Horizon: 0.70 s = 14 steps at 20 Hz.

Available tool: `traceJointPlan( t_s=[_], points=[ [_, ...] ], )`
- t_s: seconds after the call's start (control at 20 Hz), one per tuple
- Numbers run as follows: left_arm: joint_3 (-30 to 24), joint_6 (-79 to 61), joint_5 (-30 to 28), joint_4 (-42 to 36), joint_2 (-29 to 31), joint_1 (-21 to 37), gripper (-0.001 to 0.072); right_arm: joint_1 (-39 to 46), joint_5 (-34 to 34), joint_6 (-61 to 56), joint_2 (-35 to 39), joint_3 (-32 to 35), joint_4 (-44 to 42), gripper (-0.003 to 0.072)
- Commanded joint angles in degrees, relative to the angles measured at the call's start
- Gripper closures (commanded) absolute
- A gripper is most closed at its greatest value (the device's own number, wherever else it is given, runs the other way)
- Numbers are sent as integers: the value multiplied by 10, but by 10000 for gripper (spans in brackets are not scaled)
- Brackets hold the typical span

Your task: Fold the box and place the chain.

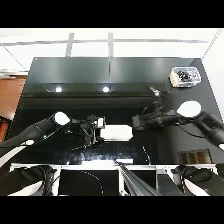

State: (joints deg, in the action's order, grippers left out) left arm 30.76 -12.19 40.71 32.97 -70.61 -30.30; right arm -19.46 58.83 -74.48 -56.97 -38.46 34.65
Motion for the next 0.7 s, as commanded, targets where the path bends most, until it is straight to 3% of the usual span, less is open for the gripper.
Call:
traceJointPlan(
  t_s=[0.0,0.1,0.25,0.4,0.65],
  points=[
    [1,16,5,-2,23,0,1,100,58,1,50,-2,25,654],
    [3,67,14,18,49,0,-7,138,71,5,53,-2,25,654],
    [6,169,79,131,93,0,-8,162,70,23,53,-2,25,654],
    [13,252,92,144,132,-4,-8,162,66,30,53,-2,24,654],
    [92,326,64,155,94,-57,-6,162,61,34,53,-2,24,655]
  ],
)
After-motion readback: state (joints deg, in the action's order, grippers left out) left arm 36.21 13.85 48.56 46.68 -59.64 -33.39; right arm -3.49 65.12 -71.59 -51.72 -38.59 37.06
